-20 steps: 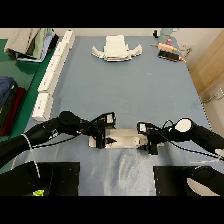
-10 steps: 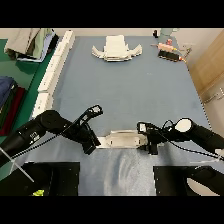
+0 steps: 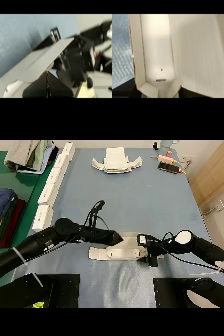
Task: Fold the box.
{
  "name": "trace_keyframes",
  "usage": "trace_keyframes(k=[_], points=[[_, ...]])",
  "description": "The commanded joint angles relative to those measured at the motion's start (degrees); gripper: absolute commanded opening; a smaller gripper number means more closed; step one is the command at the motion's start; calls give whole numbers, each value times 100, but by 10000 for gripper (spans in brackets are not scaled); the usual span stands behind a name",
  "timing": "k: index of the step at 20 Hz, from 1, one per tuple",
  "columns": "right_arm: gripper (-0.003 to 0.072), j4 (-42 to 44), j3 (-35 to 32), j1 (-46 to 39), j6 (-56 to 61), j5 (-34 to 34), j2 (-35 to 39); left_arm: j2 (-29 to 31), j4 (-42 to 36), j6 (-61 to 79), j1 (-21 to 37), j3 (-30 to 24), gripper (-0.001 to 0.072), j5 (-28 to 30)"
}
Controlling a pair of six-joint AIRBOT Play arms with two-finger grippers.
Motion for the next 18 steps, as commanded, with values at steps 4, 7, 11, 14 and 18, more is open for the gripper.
trace_keyframes(k=[4,7,11,14,18], points=[[512,2,-2,4,0,2,4,-1493,-444,-1049,11,210,15,684],[512,2,-2,4,0,2,4,-1954,-444,-1244,4,210,14,372],[512,2,-2,4,0,2,4,-2006,-442,-1213,7,262,15,492],[512,2,-2,4,0,2,4,-1853,-442,-750,17,503,15,348],[512,0,-2,4,0,2,4,-852,304,-448,407,614,15,-101]])
